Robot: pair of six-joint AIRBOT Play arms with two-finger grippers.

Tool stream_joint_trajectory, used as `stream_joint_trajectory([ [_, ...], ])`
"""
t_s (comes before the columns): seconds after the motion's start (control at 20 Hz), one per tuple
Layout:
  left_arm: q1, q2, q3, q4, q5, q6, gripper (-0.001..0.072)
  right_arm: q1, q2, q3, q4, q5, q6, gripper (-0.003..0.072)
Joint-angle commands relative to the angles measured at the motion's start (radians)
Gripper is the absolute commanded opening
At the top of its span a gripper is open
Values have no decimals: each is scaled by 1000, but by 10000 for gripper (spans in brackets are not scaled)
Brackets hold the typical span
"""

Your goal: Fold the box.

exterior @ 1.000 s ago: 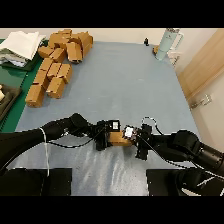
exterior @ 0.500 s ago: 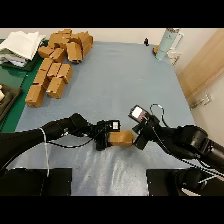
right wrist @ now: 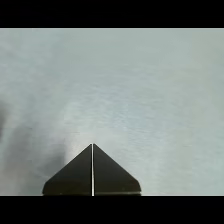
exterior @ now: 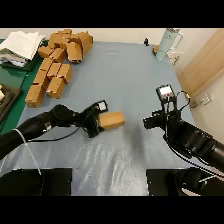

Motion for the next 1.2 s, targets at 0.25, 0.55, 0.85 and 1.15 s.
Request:
stream_joint_trajectory([
  [0.25,642,68,1,462,-69,-657,321,0,-18,-3,-111,-60,210,8],
  [0.55,846,64,1,476,-123,-684,320,0,-84,-3,-114,-40,210,7],
  [0.85,776,-16,1,468,47,-728,320,0,-108,-3,-107,53,228,7],
  [1.15,713,-112,1,407,271,-758,320,0,-108,-3,-92,57,228,7],
])
